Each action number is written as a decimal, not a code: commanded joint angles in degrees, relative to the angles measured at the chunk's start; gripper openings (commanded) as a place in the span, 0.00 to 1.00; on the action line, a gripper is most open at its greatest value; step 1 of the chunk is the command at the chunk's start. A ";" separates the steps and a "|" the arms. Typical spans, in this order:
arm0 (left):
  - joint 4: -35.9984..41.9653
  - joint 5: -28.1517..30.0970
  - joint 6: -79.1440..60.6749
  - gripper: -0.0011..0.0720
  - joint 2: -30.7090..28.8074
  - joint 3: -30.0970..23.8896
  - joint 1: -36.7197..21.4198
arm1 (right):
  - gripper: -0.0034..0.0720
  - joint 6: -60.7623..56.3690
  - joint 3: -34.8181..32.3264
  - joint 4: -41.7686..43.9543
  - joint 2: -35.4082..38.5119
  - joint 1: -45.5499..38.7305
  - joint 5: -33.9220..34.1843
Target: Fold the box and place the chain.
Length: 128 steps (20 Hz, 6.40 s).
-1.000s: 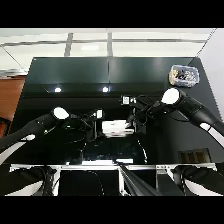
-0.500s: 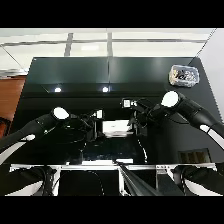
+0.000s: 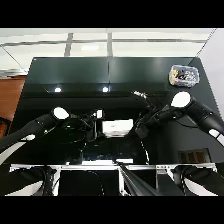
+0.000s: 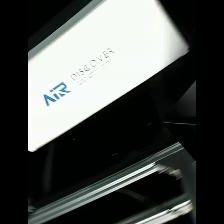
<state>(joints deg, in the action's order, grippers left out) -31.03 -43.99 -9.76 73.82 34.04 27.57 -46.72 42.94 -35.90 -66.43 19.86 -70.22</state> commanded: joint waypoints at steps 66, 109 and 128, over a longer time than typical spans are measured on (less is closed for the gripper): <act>-0.50 -6.16 17.68 0.98 7.89 16.76 8.92 | 0.07 -11.34 -3.67 -13.70 19.39 -32.22 -5.70; -45.46 -5.27 68.81 0.41 38.45 69.96 -45.03 | 0.07 -21.86 -3.78 -10.58 19.32 -32.22 12.39; -35.12 -24.33 90.12 0.05 19.65 68.13 -41.11 | 0.07 -24.59 -3.78 -15.63 9.09 -8.63 39.82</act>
<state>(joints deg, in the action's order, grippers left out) -72.97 -66.67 80.42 102.24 111.63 -16.38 -71.29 39.18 -49.52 -53.34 7.31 -37.65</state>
